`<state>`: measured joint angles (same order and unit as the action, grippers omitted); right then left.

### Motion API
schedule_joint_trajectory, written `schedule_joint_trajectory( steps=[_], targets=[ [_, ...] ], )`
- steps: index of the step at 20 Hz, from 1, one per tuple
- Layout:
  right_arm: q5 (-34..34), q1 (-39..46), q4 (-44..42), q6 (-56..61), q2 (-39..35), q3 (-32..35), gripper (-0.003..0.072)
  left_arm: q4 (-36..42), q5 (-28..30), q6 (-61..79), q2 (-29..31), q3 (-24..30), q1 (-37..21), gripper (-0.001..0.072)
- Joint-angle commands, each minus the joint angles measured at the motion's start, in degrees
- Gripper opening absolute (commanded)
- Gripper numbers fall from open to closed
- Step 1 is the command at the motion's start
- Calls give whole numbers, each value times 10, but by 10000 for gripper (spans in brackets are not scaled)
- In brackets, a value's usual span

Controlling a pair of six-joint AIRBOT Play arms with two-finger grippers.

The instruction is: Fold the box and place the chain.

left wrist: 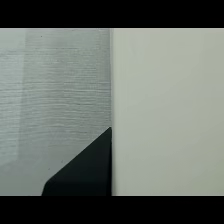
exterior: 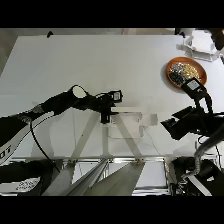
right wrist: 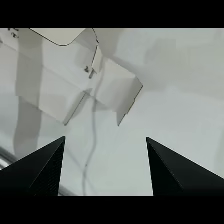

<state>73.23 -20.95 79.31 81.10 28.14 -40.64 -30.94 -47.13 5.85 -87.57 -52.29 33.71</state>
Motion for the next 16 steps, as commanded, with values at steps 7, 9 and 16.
schedule_joint_trajectory(
  steps=[7,9,16],
  targets=[
    [-4,0,0,-17,4,0,535,-2,-11,1,-27,-2,-1,2],
    [-4,0,0,-17,4,0,535,-2,-11,2,-27,-2,-1,3],
    [-4,0,0,-37,5,2,531,-2,-11,2,-27,-2,-1,9]
  ],
)
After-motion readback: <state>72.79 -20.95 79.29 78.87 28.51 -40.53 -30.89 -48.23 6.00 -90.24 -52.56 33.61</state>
